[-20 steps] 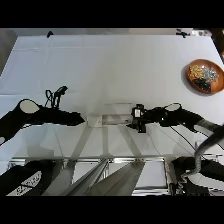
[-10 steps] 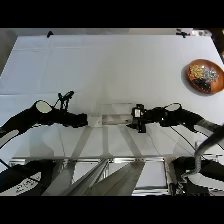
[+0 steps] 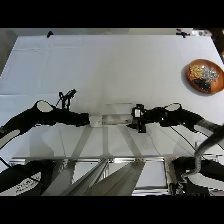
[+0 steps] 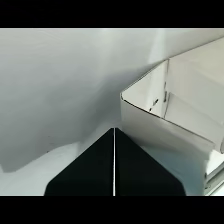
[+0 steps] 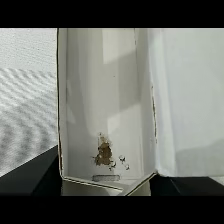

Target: Fold the box and place the chain.

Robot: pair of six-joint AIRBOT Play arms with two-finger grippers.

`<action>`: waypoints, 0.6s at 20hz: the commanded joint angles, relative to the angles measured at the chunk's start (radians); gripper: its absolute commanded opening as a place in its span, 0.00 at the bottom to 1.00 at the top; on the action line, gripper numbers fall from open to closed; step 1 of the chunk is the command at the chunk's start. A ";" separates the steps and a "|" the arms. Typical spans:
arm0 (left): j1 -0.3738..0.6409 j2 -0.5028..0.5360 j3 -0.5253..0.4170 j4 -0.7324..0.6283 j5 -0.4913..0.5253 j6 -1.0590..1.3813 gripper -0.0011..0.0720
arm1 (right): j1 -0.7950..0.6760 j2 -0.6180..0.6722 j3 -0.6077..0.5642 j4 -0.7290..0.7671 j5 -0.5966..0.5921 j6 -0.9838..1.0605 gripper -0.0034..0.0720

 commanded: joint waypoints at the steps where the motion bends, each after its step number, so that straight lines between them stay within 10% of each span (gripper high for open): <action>1: -0.020 0.000 0.000 -0.061 -0.019 0.079 0.03 | 0.000 0.001 0.000 0.000 0.000 0.000 0.63; 8: -0.043 0.018 0.005 -0.193 -0.054 0.274 0.04 | 0.000 0.001 0.000 0.000 0.000 0.000 0.63; 12: -0.040 0.061 0.008 -0.202 -0.055 0.301 0.24 | 0.000 0.001 0.000 0.000 0.000 0.000 0.63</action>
